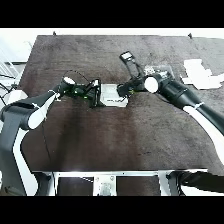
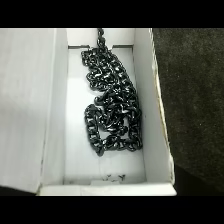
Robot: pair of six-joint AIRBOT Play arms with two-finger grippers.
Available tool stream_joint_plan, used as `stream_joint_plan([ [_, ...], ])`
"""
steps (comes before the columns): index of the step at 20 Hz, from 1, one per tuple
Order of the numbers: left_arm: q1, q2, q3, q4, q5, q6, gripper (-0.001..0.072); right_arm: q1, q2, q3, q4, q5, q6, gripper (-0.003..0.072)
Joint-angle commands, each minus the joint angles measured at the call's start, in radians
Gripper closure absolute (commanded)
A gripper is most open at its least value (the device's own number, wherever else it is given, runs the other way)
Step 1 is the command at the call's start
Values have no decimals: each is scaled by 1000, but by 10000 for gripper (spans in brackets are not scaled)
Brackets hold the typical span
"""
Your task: Fold the box and place the chain.
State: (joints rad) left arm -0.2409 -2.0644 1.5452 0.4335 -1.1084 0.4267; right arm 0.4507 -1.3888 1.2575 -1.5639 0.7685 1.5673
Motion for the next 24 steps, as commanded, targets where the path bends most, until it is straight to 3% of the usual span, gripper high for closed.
stream_joint_plan([
  [1, 0, 0, 0, 0, 0, 0, 360, -152, 17, -21, -34, -8, 6, 122],
  [4, 0, 0, 0, 0, 1, 0, 360, -329, -33, -70, -17, -136, 105, 120],
  [9, 1, 0, 0, 0, 0, 0, 360, -440, -232, -43, 320, -289, -42, 120],
  [14, 0, 0, 0, 0, 0, 0, 360, -425, -420, 126, 533, -278, -205, 133],
  [18, 0, 0, 0, 0, 0, 0, 360, -425, -500, 212, 605, -259, -244, 216],
  [21, 1, 0, 0, 0, 0, 0, 360, -428, -510, 223, 605, -256, -250, 467],
  [22, 0, 0, 0, 0, 0, 0, 360, -427, -509, 224, 605, -255, -288, 622],
  [24, 1, 0, 0, 0, 0, 0, 360, -427, -485, 224, 605, -236, -297, 667],
])
